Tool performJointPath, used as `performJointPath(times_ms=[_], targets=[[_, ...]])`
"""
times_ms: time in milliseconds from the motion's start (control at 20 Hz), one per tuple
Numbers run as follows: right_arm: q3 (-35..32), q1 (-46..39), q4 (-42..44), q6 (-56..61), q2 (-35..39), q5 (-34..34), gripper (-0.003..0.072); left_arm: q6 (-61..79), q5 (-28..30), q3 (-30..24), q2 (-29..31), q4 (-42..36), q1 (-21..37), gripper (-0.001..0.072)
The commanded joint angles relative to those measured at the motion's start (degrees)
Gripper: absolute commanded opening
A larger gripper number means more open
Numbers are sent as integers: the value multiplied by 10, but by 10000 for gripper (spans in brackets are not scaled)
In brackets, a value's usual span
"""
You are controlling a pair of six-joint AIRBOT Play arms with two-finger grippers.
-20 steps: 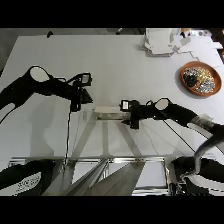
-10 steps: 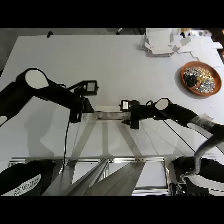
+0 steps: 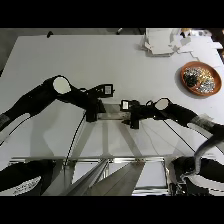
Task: Fold the box and place the chain.
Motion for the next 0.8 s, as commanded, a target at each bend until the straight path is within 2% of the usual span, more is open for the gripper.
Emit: performJointPath(times_ms=[0,300,400,550,750], targets=[[0,0,0,0,0,1,381,-2,119,0,-11,-24,-2,2],[0,0,0,0,0,1,381,-2,122,0,-96,-32,-4,2],[0,0,0,0,0,1,381,-2,117,0,-103,-32,-5,2],[0,0,0,0,0,1,381,-7,90,0,-71,-14,3,2],[0,0,0,0,0,1,381,-132,21,0,14,114,32,2]])
